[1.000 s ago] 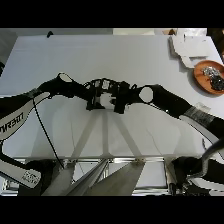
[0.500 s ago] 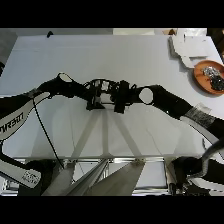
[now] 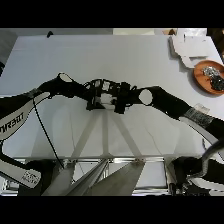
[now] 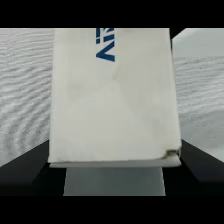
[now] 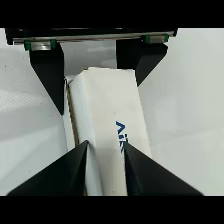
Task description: Fold the box and place the chain.
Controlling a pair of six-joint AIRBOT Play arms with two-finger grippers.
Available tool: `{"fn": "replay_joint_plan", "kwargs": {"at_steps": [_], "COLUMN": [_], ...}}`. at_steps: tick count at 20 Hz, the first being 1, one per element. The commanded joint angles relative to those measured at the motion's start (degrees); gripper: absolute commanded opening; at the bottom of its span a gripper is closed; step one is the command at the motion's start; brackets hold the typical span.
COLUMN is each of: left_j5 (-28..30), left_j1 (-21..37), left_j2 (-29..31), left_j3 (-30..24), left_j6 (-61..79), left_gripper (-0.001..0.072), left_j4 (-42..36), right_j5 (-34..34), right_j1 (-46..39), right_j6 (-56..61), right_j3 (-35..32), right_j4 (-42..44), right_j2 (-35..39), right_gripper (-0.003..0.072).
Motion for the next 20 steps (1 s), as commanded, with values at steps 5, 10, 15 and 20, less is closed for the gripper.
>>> {"fn": "replay_joint_plan", "kwargs": {"at_steps": [5, 10, 15, 20], "left_j5": [0.2, 0.2, 0.2, 0.2], "left_j1": [0.0, 0.0, 0.0, 0.0], "left_j2": [0.0, 0.0, 0.0, 0.0], "left_j3": [0.0, 0.0, 0.0, 0.0], "left_j6": [0.0, 0.0, 0.0, 0.0], "left_gripper": [0.0335, 0.0335, 0.0335, 0.0335], "left_j4": [-0.1, -0.1, -0.1, -0.1], "right_j5": [-0.3, -0.3, 0.9, 10.4], "right_j1": [0.0, -3.0, -12.0, -12.6], "right_j6": [0.4, 4.8, 9.9, 17.9], "right_j3": [0.0, 0.0, 0.0, -0.1], "right_j4": [0.3, 7.9, 35.1, 35.9], "right_j2": [3.8, 7.8, 7.2, 0.9], "right_gripper": [0.0410, 0.0099, 0.0013, 0.0012]}}
